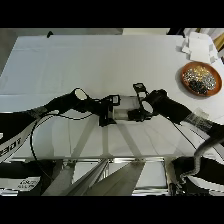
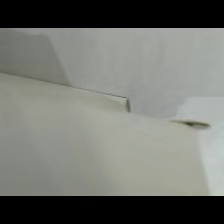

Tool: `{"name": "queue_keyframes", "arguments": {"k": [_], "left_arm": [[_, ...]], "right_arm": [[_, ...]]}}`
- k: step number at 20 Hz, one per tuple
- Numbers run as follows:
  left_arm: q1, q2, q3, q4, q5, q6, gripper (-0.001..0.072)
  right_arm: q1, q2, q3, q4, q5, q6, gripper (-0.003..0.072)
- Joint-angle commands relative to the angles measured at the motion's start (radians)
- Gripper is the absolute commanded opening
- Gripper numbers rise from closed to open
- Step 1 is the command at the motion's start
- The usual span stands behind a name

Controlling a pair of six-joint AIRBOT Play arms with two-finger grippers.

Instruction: Fold the box and place the chain.

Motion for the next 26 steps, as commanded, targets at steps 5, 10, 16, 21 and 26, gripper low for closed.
{"name": "queue_keyframes", "arguments": {"k": [5, 10, 16, 21, 26], "left_arm": [[0.001, 0.001, 0.0, 0.0, 0.0, 0.001, 0.0272], [0.001, 0.0, 0.0, 0.0, 0.0, 0.001, 0.0272], [0.001, 0.0, 0.0, 0.0, 0.0, 0.001, 0.0272], [0.001, 0.001, 0.0, 0.0, 0.0, 0.001, 0.0272], [0.001, 0.001, 0.0, 0.0, 0.0, 0.001, 0.0272]], "right_arm": [[0.002, -0.002, 0.001, 0.007, -0.011, 0.0, 0.0012], [0.002, -0.005, 0.001, 0.004, -0.037, 0.009, 0.0218], [0.001, -0.031, 0.001, -0.008, -0.032, 0.045, 0.0217], [0.002, -0.031, 0.001, -0.016, -0.009, 0.048, 0.0061], [0.001, -0.031, 0.001, -0.006, 0.019, 0.102, 0.0114]]}}
